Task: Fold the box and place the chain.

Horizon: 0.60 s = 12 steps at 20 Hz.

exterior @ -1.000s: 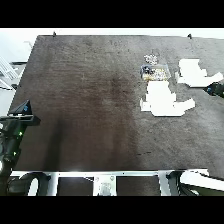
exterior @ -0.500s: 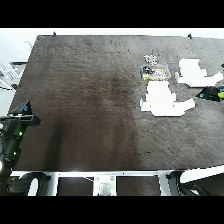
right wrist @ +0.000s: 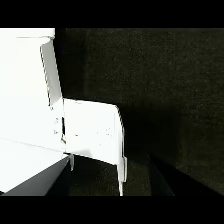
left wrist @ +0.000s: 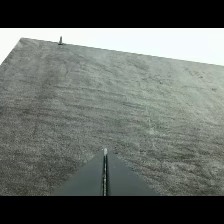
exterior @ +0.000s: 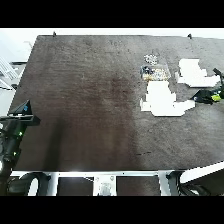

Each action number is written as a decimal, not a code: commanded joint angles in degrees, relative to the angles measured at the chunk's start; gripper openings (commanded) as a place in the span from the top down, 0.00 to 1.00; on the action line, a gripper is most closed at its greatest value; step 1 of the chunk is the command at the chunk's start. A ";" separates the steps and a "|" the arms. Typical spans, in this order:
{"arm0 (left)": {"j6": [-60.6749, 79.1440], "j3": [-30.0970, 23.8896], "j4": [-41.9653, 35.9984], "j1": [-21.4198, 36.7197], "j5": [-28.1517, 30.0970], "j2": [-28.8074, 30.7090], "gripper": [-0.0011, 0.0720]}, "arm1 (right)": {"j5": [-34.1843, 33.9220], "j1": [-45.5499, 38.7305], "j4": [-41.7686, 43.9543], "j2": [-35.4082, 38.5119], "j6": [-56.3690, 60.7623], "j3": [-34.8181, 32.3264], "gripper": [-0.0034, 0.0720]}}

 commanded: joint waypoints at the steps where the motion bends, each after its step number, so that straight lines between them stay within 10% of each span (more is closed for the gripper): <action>1: 0.00 -0.02 0.02 0.02 -0.02 0.02 0.96 | 0.72 0.39 1.77 -2.08 -0.61 0.07 0.20; 12: 0.00 -0.02 0.02 0.02 0.02 0.02 0.96 | 5.66 2.45 4.28 -6.69 -1.22 0.02 0.23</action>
